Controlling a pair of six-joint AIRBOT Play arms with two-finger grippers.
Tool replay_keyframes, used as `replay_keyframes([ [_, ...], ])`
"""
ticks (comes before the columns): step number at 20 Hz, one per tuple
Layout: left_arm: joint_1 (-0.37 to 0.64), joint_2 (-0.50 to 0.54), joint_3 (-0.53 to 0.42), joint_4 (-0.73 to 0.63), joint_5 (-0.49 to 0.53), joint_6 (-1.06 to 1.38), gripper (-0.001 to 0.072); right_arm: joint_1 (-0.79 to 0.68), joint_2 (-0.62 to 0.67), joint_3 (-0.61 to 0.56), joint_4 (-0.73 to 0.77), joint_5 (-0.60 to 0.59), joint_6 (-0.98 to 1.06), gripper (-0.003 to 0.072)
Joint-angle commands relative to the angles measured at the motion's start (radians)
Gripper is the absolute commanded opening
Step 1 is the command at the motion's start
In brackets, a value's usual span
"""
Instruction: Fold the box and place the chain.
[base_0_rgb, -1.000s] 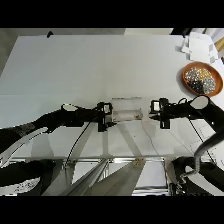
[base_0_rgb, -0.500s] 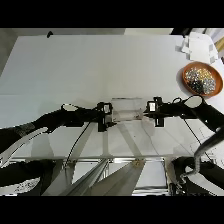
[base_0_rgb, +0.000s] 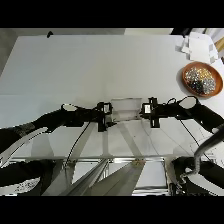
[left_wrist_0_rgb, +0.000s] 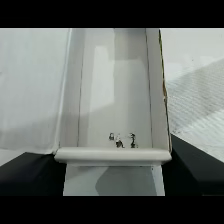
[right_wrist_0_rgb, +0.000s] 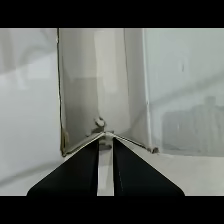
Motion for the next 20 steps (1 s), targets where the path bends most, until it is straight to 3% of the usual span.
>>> replay_keyframes([
  [1,0.0,0.0,0.0,0.0,0.0,0.0,0.0209,0.01,-0.011,-0.001,0.066,-0.011,-0.001,0.0125],
  [3,0.0,0.0,0.0,0.0,0.0,0.0,0.0209,0.01,-0.029,-0.001,0.081,-0.011,-0.001,0.0205],
  [8,0.0,0.0,0.0,0.0,0.0,0.0,0.0209,0.01,-0.043,-0.002,0.08,-0.015,-0.001,0.0323],
  [13,0.0,0.0,0.0,0.0,0.0,0.0,0.0209,0.009,-0.041,-0.014,0.072,-0.014,0.011,0.0337],
  [17,0.0,0.0,0.0,0.0,0.0,0.0,0.0209,0.008,0.052,-0.015,-0.069,-0.014,0.369,0.0335],
  [20,0.0,0.0,0.0,0.0,0.0,0.0,0.0209,0.008,0.208,-0.035,-0.245,-0.014,0.593,0.0335],
])
